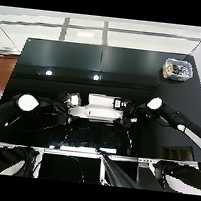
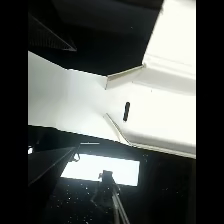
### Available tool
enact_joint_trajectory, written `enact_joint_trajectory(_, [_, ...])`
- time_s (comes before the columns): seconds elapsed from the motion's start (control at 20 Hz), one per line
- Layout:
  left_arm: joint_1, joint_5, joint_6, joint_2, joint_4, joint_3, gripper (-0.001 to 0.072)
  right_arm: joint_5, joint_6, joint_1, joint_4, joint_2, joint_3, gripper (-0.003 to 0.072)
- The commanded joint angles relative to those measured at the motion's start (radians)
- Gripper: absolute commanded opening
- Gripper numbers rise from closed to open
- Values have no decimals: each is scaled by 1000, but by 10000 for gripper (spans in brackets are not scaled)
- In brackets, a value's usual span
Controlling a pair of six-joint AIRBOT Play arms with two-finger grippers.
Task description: Fold the box and place the chain.
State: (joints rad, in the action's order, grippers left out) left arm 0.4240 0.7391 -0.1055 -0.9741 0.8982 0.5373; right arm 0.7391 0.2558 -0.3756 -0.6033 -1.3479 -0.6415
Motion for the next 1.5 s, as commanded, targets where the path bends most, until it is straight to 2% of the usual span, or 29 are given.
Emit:
enact_joint_trajectory(0.0, [12, 55, 165, -126, -20, 70, 689, 1, 0, -1, 0, -1, 0, 164])
enact_joint_trajectory(0.2, [12, 56, 188, -240, -103, 121, 684, 1, 0, -1, 0, -1, 0, 165])
enact_joint_trajectory(0.35, [12, 54, 188, -258, -145, 124, 501, 1, 0, -1, 0, -1, 0, 164])
enact_joint_trajectory(0.45, [13, 61, 188, -258, -153, 125, 328, 1, 0, -1, 0, -1, 0, 165])
enact_joint_trajectory(0.5, [13, 69, 188, -258, -166, 125, 281, 1, 0, -1, 0, -1, 0, 165])
enact_joint_trajectory(0.65, [13, 67, 188, -258, -205, 125, 218, 1, 0, -1, 0, -1, 0, 164])
enact_joint_trajectory(0.75, [18, 58, 188, -258, -205, 125, 207, 1, 0, -1, 0, -1, 0, 165])
enact_joint_trajectory(0.8, [23, 53, 188, -258, -204, 125, 169, 0, 0, -1, 0, -1, 0, 164])
enact_joint_trajectory(0.9, [54, 40, 187, -261, -205, 125, 169, 0, 0, -1, 0, -1, 0, 164])
enact_joint_trajectory(1.15, [108, -97, 122, -267, -214, 125, 169, 0, 0, -1, 0, -1, 0, 165])
enact_joint_trajectory(1.3, [108, -97, 121, -273, -234, 125, 169, 0, 0, -1, 0, -1, 0, 164])
enact_joint_trajectory(1.45, [108, -53, 121, -279, -233, 125, 158, 0, 0, -1, 0, -1, 0, 165])
